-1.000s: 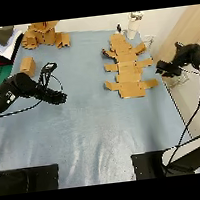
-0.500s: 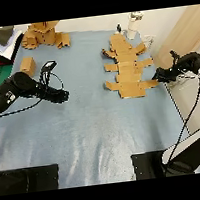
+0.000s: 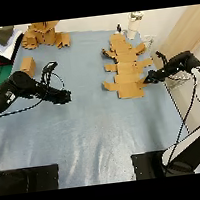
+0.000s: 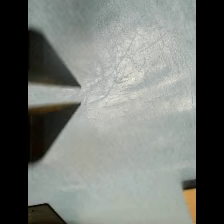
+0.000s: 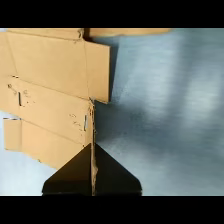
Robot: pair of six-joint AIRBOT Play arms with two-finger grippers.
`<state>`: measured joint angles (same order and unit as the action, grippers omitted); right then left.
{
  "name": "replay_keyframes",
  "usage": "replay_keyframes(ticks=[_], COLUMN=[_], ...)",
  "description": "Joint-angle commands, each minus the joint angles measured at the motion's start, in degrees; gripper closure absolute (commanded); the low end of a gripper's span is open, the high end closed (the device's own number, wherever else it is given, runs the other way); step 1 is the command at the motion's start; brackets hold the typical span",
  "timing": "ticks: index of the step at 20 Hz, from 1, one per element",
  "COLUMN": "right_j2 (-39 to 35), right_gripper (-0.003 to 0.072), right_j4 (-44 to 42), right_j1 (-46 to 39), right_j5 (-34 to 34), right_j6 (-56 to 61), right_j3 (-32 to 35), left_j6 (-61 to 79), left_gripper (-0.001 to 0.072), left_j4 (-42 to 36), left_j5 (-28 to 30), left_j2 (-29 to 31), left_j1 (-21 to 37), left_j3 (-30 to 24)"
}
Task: Fold the box.
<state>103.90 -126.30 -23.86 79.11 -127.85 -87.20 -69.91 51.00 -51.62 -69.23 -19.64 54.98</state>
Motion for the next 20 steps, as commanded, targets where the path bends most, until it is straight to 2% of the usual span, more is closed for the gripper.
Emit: replay_keyframes(ticks=[1,3,5,7,11,14,17,20], right_j2=[-0.44,-2.23,-5.64,-10.91,-25.83,-37.53,-46.18,-50.88], right_gripper=[0.0685,0.0687,0.0688,0.0689,0.0689,0.0689,0.0689,0.0688], right_j4=[-4.68,-8.52,-11.45,-11.98,-14.19,-16.94,-17.05,-16.79], right_j1=[3.15,5.46,8.28,11.82,19.96,27.65,35.08,41.2], right_j5=[6.16,7.37,5.62,0.52,-11.91,-21.77,-30.1,-33.77], right_j6=[-2.12,-2.03,-2.14,-2.32,-2.08,2.36,10.21,15.17], right_j3=[0.15,2.23,7.61,15.91,36.59,50.29,59.25,63.76], left_j6=[0.02,0.07,0.61,1.7,3.17,8.44,13.94,18.23], left_gripper=[0.0247,0.0243,0.0242,0.0242,0.0242,0.0242,0.0242,0.0242], left_j4=[-0.44,-0.39,-0.35,-0.42,-1.05,-6.62,-11.74,-14.95], left_j5=[-1.97,-2.8,-3.02,-3.23,-7.52,-7.72,-7.67,-7.06], left_j2=[0.07,0.07,0.07,0.0,-0.02,-0.09,-2.01,-5.92], left_j1=[0.11,0.22,0.52,1.75,5.99,9.22,10.82,10.56], left_j3=[0.46,1.38,1.86,1.51,-0.72,-3.85,-6.23,-7.41])
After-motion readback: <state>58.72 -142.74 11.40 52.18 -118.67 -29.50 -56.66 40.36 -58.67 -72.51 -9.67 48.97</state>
